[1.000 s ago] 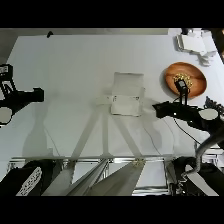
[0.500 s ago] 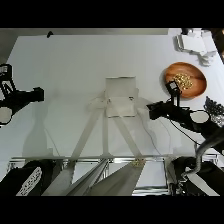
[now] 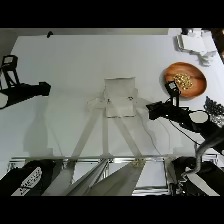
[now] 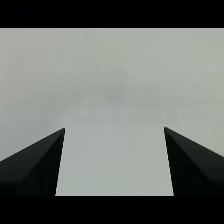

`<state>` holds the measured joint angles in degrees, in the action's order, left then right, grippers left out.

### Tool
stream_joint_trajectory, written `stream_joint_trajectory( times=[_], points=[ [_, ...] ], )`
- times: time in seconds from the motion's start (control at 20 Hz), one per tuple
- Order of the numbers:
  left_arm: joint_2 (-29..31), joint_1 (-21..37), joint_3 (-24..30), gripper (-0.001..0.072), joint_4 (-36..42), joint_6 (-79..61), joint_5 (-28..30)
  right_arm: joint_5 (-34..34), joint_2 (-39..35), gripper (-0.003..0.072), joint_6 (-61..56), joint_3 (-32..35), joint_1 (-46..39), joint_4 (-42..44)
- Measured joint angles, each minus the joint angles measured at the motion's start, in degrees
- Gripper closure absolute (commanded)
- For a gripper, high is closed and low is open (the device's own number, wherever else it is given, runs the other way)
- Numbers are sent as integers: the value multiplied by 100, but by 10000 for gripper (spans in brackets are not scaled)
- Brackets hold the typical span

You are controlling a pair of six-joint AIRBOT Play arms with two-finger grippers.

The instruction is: Fold the box and place the chain.

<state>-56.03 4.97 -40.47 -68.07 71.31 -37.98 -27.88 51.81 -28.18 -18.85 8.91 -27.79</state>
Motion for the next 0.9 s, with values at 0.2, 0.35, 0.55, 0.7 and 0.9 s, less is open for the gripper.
stream_joint_trajectory(
  times=[0.2, 0.35, 0.55, 0.7, 0.9],
  points=[
    [-1095, -507, -1110, 14, 1349, -1268, -975, -9, 0, 678, 0, 2, 0, 2],
    [-1908, -1222, -1871, 14, 1716, -1991, -1285, -11, 0, 678, 0, 2, 0, 0],
    [-2704, -2085, -2568, 16, 1856, -2820, -1279, -15, 2, 678, -2, 0, 0, 0],
    [-3040, -2345, -2758, 17, 1893, -3082, -1381, -15, 0, 678, -2, 2, 0, -15],
    [-3274, -2426, -2839, 17, 2098, -3351, -1967, -13, 2, 678, -2, 0, 0, -35]
  ],
)
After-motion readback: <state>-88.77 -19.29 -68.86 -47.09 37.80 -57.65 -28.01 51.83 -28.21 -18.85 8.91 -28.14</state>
